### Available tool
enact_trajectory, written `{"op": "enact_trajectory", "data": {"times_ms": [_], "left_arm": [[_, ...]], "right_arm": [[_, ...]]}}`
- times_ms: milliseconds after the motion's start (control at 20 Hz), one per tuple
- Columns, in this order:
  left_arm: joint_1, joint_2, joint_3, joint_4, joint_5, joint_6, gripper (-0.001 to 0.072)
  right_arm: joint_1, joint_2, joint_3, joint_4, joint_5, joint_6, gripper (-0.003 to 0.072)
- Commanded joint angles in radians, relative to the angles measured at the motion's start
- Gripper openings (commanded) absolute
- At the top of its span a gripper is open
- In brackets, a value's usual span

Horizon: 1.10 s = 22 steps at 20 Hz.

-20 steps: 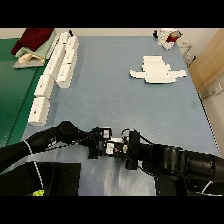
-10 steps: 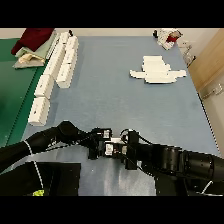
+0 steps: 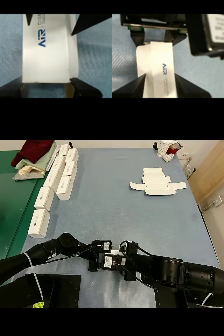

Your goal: Fold the box.

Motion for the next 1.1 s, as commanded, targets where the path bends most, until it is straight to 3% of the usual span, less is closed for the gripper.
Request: {"op": "enact_trajectory", "data": {"times_ms": [0,150,850,900,1000,1050], "left_arm": [[0.0,0.0,0.0,0.0,0.002,0.0,0.0522],[0.0,0.0,0.0,0.0,0.002,0.0,0.0521],[0.0,0.0,0.0,0.001,0.002,0.0,0.0522],[0.0,0.0,0.0,0.001,0.002,0.0,0.0522],[0.0,0.0,0.0,0.0,0.002,0.0,0.0522],[0.0,0.0,0.0,0.0,0.002,0.0,0.0522]], "right_arm": [[0.0,0.0,0.006,-0.049,-0.006,-0.001,0.0575],[0.0,0.0,0.011,-0.06,-0.014,-0.001,0.0529],[-0.003,0.021,0.034,-0.11,-0.037,-0.003,0.0524],[-0.003,0.019,0.033,-0.106,-0.037,-0.003,0.0403],[-0.003,0.01,0.033,-0.1,-0.037,-0.003,0.0341],[-0.003,0.005,0.033,-0.092,-0.036,-0.003,0.026]]}}
